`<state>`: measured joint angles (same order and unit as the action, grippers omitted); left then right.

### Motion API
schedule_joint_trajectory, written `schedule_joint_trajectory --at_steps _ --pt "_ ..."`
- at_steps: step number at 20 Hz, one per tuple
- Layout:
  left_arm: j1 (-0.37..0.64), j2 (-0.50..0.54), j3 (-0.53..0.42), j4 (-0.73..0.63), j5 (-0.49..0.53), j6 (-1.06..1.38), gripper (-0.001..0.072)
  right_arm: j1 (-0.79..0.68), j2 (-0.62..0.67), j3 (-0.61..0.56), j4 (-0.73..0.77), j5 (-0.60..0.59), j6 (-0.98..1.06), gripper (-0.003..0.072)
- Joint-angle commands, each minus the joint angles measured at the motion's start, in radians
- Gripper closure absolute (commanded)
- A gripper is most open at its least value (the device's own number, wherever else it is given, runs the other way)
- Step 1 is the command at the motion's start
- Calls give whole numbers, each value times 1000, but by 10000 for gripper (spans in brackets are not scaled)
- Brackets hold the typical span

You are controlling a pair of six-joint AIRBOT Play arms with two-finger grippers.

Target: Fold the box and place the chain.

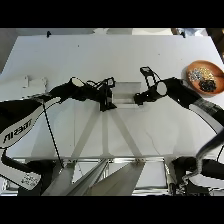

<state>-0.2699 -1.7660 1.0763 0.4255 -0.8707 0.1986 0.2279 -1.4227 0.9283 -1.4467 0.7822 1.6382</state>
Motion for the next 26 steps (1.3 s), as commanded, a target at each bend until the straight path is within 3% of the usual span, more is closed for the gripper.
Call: schedule_joint_trajectory --at_steps 1,8,18,22,26 --pt "0 0 0 -2 3 -2 691 77 1 18 -125 31 224 240" --pt "0 0 0 -2 3 -2 691 85 1 187 -169 126 285 230" --pt "0 0 0 -2 3 -2 691 137 -97 189 -231 173 294 212" --pt "0 0 0 -2 3 -2 691 136 -136 190 -232 202 301 280" --pt "0 0 0 -2 3 -2 691 137 -158 190 -231 188 385 294"
